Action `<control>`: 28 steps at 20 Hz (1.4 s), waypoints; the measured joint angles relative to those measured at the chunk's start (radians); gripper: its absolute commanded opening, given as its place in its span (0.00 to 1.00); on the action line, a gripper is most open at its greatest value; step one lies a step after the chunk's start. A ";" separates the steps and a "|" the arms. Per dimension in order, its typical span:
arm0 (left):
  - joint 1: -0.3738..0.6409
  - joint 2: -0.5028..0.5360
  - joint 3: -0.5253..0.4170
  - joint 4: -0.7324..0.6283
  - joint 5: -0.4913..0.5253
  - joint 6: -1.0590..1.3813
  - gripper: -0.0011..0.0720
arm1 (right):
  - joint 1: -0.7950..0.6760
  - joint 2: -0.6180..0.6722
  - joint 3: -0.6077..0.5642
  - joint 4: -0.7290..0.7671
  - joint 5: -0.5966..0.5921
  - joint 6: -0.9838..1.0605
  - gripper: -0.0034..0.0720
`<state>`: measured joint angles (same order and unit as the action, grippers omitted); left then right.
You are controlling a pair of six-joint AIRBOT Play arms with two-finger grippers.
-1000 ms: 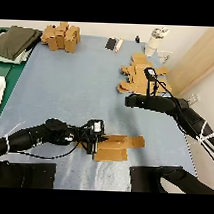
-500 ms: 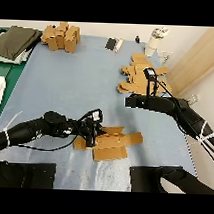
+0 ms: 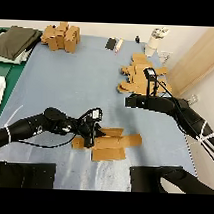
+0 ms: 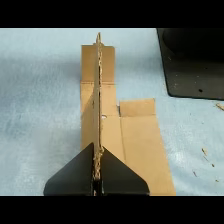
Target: Fold the box.
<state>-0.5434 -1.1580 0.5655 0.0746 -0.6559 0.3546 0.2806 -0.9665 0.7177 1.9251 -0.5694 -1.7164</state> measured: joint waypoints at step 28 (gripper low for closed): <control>0.080 -0.064 0.042 0.104 -0.158 -0.083 0.04 | 0.131 0.148 0.004 -0.208 -0.654 0.449 0.04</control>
